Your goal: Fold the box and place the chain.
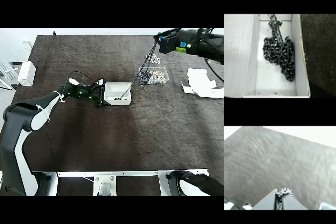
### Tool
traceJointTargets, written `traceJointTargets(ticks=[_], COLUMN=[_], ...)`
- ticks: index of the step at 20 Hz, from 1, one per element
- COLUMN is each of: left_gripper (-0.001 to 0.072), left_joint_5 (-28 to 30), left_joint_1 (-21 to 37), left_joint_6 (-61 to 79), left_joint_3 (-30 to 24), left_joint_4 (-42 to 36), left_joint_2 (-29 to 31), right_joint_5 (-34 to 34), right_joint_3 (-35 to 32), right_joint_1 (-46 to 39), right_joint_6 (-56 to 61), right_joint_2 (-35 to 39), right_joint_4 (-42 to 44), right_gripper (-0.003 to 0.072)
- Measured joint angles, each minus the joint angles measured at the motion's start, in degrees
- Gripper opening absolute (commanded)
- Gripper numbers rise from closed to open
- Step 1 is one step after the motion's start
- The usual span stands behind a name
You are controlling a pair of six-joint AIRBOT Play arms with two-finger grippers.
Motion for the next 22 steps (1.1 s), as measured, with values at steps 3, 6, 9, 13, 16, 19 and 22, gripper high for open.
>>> traceJointTargets(ticks=[3, 6, 9, 13, 16, 19, 22], left_gripper=[0.0289, 0.0289, 0.0289, 0.0289, 0.0289, 0.0289, 0.0289], left_joint_5=[0.0, 0.0, 0.0, 0.0, 0.0, 0.0, 0.0], left_joint_1=[0.0, 0.0, 0.0, 0.0, 0.0, 0.0, 0.0], left_joint_6=[0.0, 0.0, 0.0, 0.0, 0.0, 0.0, 0.0], left_joint_3=[0.0, 0.0, 0.0, 0.0, 0.0, 0.0, 0.0], left_joint_4=[0.0, 0.0, 0.0, 0.0, 0.0, 0.0, 0.0], left_joint_2=[0.0, 0.0, 0.0, 0.0, 0.0, 0.0, 0.0], right_joint_5=[-2.3, -5.4, -8.1, -10.0, -10.4, -10.6, -10.7], right_joint_3=[0.1, 0.5, 0.9, 1.0, 1.0, -0.1, -2.4], right_joint_1=[4.3, 9.7, 14.7, 18.1, 18.9, 19.2, 19.3], right_joint_6=[0.0, 0.0, 0.0, 0.4, 1.3, 2.5, 4.4], right_joint_2=[4.4, 6.7, 7.6, 7.9, 7.4, 6.8, 6.6], right_joint_4=[-1.4, -3.3, -5.4, -7.9, -8.5, -8.8, -9.1], right_gripper=[0.0012, 0.0012, 0.0011, 0.0012, 0.0012, 0.0012, 0.0011])
